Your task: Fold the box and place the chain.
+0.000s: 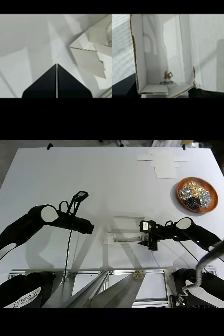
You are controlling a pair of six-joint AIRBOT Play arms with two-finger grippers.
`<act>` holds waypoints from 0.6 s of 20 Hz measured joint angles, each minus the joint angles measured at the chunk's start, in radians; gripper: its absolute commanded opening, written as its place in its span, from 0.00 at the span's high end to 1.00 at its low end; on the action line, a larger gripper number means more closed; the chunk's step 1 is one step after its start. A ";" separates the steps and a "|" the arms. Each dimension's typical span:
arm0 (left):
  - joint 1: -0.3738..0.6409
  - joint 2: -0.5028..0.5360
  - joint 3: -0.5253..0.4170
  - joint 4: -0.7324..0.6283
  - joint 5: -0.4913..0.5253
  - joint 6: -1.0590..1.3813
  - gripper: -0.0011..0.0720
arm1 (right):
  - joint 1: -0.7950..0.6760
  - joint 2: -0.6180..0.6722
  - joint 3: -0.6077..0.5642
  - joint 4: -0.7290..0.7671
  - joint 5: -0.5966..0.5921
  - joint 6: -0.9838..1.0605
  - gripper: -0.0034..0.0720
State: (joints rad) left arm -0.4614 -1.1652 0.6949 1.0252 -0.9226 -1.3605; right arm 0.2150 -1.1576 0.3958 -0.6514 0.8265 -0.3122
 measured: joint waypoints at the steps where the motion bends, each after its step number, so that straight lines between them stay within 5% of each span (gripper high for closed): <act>1: -0.006 -0.028 -0.001 -0.013 -0.005 -0.029 0.98 | 0.000 0.000 0.000 0.000 0.000 0.000 0.34; 12: -0.093 -0.172 -0.002 -0.193 0.036 -0.088 0.98 | 0.000 0.000 0.000 0.000 0.000 0.000 0.34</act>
State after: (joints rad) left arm -0.5549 -1.3376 0.6933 0.8322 -0.8867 -1.4483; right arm 0.2150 -1.1576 0.3958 -0.6510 0.8268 -0.3122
